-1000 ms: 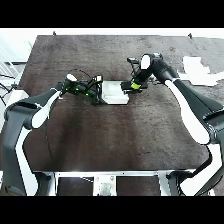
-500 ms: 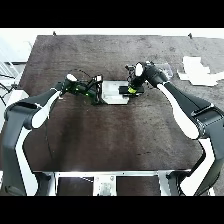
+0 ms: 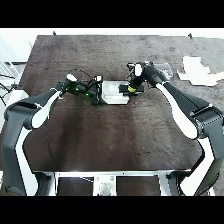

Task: Fold the box and place the chain.

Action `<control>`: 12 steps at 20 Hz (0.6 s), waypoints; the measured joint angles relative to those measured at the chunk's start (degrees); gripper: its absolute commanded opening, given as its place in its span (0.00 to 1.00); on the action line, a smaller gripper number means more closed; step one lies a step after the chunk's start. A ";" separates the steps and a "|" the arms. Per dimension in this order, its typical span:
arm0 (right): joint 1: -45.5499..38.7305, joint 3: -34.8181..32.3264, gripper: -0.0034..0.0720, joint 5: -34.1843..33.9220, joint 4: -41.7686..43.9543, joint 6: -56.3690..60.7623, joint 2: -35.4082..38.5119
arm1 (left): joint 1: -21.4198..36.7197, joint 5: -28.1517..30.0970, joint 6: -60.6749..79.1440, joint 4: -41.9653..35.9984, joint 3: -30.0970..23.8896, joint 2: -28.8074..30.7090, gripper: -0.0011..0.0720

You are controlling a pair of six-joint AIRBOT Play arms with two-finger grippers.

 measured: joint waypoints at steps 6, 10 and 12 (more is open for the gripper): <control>0.70 0.37 0.46 0.04 -1.60 1.29 -0.74 | 0.00 -0.02 0.02 0.02 -0.02 0.00 0.55; 0.83 0.50 0.30 0.55 -3.58 2.34 -1.40 | 0.00 0.00 0.00 -0.02 -0.02 0.00 0.55; 0.98 0.83 0.25 0.74 -4.37 2.60 -1.51 | -0.02 0.04 -0.07 -0.13 0.00 0.00 0.55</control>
